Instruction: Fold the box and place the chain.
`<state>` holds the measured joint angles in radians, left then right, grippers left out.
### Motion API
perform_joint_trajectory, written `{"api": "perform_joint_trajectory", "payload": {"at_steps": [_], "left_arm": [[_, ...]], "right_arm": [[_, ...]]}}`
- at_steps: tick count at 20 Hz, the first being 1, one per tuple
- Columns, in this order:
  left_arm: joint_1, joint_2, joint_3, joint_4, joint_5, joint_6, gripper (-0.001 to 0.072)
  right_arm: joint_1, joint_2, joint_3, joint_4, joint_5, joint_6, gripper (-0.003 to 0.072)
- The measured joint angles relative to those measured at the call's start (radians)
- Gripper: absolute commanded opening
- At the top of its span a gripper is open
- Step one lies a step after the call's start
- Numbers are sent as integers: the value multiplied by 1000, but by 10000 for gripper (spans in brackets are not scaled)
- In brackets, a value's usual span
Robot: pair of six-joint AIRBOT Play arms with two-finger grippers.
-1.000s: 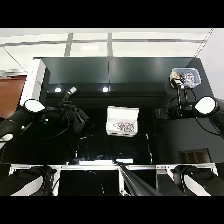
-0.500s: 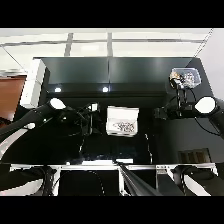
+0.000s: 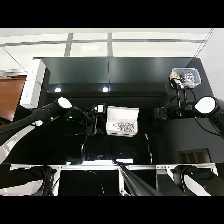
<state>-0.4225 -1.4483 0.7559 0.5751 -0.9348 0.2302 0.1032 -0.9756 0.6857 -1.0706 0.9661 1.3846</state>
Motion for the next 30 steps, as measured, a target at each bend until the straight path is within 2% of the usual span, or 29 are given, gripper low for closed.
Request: {"api": "perform_joint_trajectory", "payload": {"at_steps": [8, 15, 16, 17, 18, 19, 20, 21, 23, 24, 26, 27, 28, 29, 30], "left_arm": [[-50, -9, 13, -6, 80, -46, 712], [-68, -9, 15, 12, 79, -34, 701], [-74, -9, 15, 17, 80, -29, 664], [-79, -9, 15, 23, 84, -27, 596], [-83, -9, 15, 25, 88, -24, 593], [-86, -9, 15, 28, 91, -23, 537], [-89, -9, 16, 29, 92, -21, 395], [-91, -9, 16, 31, 94, -19, 330], [-94, -9, 16, 33, 97, -19, 330], [-94, -9, 16, 34, 97, -19, 330], [-96, -9, 16, 35, 98, -19, 331], [-96, -9, 16, 36, 98, -18, 331], [-96, -9, 16, 37, 99, -18, 331], [-96, -9, 16, 38, 99, -18, 331], [-96, -9, 16, 38, 99, -18, 331]], "right_arm": [[0, 0, 0, 0, 0, 0, 127], [0, 0, 0, 0, -5, 0, 127], [0, 0, 0, -1, -8, 0, 127], [0, 0, 0, -1, -14, 0, 127], [0, 0, 0, -2, -19, 0, 127], [0, 0, 0, -2, -24, 0, 127], [0, 0, 0, -2, -28, 0, 127], [0, 0, 0, -2, -30, 0, 127], [0, 0, 0, 6, -35, 0, 125], [0, 0, 0, 21, -37, 0, 32], [0, -3, 0, 52, -47, 12, 15], [0, -8, 0, 63, -56, 20, 61], [1, -14, 0, 79, -71, 30, 313], [4, -24, 0, 98, -92, 34, 510], [11, -34, 1, 121, -113, 37, 509]]}}
